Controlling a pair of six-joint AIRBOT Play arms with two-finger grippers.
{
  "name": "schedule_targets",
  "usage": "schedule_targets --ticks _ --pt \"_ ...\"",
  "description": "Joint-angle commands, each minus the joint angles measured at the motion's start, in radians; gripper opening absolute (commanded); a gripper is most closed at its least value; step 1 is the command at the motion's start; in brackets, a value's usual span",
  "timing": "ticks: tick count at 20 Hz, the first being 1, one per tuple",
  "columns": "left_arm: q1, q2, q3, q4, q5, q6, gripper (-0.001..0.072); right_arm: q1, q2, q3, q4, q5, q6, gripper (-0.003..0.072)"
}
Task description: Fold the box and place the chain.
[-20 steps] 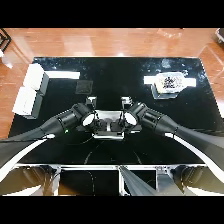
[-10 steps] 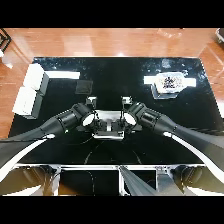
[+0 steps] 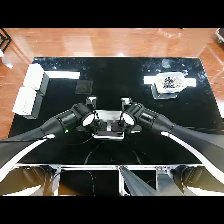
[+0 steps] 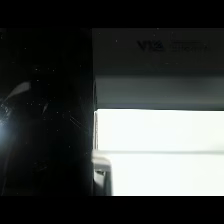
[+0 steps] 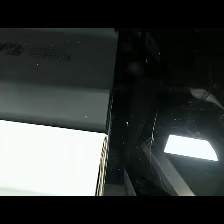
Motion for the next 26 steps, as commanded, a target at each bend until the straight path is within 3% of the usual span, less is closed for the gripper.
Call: schedule_targets --ticks 1,2,3,6,8,16,18,20,26 --pt "0.001 0.000 0.000 0.000 0.006 0.000 0.0020 0.000 -0.005 0.000 0.002 0.002 0.000 0.0293" --pt "0.001 0.000 0.000 0.000 0.007 0.000 0.0020 0.000 -0.005 0.000 0.003 0.002 0.000 0.0282" --pt "0.001 0.000 0.000 0.000 0.008 0.000 0.0020 0.000 -0.005 0.000 0.010 -0.002 0.000 0.0195" --pt "0.001 0.000 0.000 0.000 0.008 0.000 0.0020 0.000 -0.005 0.000 0.032 -0.028 0.023 0.0195" --pt "0.001 0.000 0.000 0.000 0.008 0.000 0.0020 0.000 -0.005 0.000 0.032 -0.032 0.025 0.0025" --pt "0.000 0.000 0.000 0.000 0.008 0.000 0.0020 0.002 -0.004 0.000 0.017 -0.043 0.037 0.0026" --pt "0.000 0.000 0.000 0.000 0.008 0.000 0.0020 0.002 -0.003 0.000 0.008 -0.037 0.037 0.0034" --pt "0.001 0.000 0.000 0.000 0.009 0.000 0.0020 0.002 0.000 0.000 0.009 -0.033 0.041 0.0363" --pt "0.000 0.000 0.000 -0.001 0.008 0.000 0.0020 0.002 0.013 0.001 0.008 -0.039 0.040 0.0372"
